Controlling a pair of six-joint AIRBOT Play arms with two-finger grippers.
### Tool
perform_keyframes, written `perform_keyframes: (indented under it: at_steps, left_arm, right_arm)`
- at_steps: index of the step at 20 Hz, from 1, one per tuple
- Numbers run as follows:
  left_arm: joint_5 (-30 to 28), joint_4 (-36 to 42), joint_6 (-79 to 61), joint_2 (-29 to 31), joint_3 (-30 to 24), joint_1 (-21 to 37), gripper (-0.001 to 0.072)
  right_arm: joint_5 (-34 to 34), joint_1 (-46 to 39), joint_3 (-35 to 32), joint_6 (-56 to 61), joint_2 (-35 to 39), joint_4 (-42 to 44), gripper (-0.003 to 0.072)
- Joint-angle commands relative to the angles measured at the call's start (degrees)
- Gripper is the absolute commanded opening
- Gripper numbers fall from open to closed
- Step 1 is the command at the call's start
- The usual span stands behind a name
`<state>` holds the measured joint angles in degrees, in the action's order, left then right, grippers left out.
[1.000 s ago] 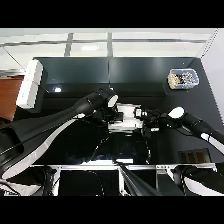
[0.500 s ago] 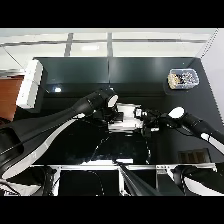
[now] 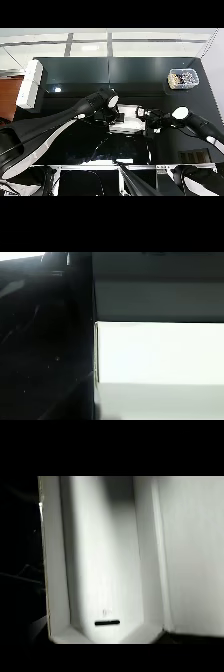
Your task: Fold the box and place the chain.
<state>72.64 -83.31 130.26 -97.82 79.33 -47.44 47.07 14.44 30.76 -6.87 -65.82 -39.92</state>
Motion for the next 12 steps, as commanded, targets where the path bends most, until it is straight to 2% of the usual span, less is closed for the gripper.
perform_keyframes:
  at_steps: [1, 5, 6, 7, 8, 9, 12]
  left_arm:
    - [0.92, -0.44, 0.07, 0.02, 0.04, 0.0, 0.0024]
    - [0.92, -0.42, 0.07, 0.02, 0.04, 0.0, 0.0025]
    - [0.92, -0.42, 0.07, 0.02, 0.04, 0.0, 0.0025]
    - [0.9, -0.44, 0.07, 0.02, 0.04, 0.0, 0.0025]
    - [0.92, -0.44, 0.07, 0.02, 0.04, 0.0, 0.0025]
    - [0.9, -0.44, 0.07, 0.02, 0.04, 0.0, 0.0025]
    - [0.9, -0.44, 0.07, 0.02, 0.04, 0.0, 0.0025]
  right_arm:
    - [5.92, -1.81, 0.07, 4.81, 5.7, -10.32, 0.0697]
    - [4.83, -2.47, 0.04, 4.15, 6.19, -11.93, 0.0695]
    - [3.82, -2.38, 0.04, 3.13, 6.14, -11.15, 0.0654]
    - [2.73, -2.32, 0.04, 2.43, 5.97, -10.58, 0.0654]
    - [2.34, -2.21, 0.04, 2.25, 5.75, -10.12, 0.0597]
    - [2.36, -2.21, 0.04, 1.81, 5.46, -9.27, 0.0492]
    - [0.59, -0.87, 0.02, 0.35, 4.2, -4.87, 0.0479]
